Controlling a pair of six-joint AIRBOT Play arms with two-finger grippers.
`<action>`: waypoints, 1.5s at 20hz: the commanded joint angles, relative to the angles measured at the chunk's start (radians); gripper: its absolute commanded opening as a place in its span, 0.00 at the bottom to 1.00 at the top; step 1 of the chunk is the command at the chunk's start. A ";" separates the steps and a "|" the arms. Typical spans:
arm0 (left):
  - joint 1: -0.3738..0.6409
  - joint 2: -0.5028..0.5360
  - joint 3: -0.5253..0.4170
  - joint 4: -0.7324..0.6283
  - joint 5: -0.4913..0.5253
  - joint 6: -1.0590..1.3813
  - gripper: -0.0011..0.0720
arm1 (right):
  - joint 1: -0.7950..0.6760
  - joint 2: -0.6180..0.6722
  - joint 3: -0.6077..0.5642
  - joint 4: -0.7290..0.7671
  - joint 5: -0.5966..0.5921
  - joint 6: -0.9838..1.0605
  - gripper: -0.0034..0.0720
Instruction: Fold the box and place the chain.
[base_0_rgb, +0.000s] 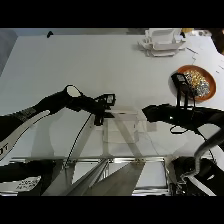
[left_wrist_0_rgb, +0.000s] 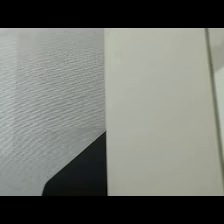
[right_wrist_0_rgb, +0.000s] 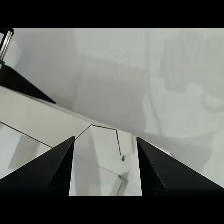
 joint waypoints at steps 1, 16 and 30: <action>0.000 0.000 0.001 0.010 0.020 -0.002 0.01 | 0.000 0.001 0.001 0.000 0.000 0.000 0.63; 0.000 -0.001 0.001 0.022 0.048 -0.034 0.01 | 0.000 0.001 0.001 0.000 0.000 0.000 0.63; 0.000 0.000 0.001 0.043 0.048 -0.034 0.03 | 0.000 0.001 0.001 0.000 0.001 0.000 0.63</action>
